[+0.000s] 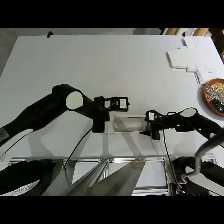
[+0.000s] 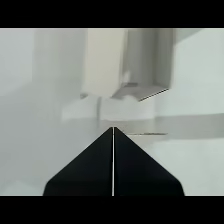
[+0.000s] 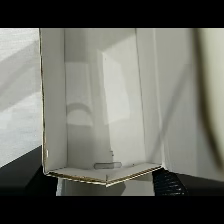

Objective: Fold the box and place the chain.

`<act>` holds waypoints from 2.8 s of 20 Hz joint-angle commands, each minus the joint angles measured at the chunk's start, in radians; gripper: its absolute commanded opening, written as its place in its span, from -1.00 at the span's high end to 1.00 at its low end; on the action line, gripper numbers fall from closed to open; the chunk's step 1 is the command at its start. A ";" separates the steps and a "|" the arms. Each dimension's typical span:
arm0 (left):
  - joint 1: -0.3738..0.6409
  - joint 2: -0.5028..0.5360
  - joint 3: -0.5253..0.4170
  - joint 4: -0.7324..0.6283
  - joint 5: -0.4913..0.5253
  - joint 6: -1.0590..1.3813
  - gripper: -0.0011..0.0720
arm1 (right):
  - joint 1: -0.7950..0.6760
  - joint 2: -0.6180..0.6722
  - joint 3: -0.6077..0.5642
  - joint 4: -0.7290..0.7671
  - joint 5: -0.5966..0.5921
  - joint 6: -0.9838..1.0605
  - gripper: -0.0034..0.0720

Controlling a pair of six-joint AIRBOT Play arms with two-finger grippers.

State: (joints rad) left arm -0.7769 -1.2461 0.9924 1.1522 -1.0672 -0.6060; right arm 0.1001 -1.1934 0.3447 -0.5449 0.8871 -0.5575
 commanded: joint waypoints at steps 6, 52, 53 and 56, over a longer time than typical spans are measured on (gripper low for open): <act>-0.221 -0.049 0.001 -0.025 0.395 -0.138 0.95 | -0.001 0.001 0.001 0.000 0.000 -0.001 -0.18; 0.000 -0.068 -0.135 0.020 0.117 0.143 0.50 | -0.001 0.001 0.001 0.000 0.000 -0.001 -0.18; -0.004 -0.068 -0.135 -0.035 0.142 0.224 0.50 | -0.001 0.001 0.001 0.000 0.000 -0.001 -0.18; -0.004 -0.093 -0.135 -0.123 0.199 0.339 0.39 | -0.001 0.001 0.001 0.000 0.000 -0.001 -0.18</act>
State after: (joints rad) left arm -0.7776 -1.3224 0.8581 1.1229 -0.9226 -0.4152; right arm 0.0998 -1.1938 0.3443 -0.5457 0.8867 -0.5587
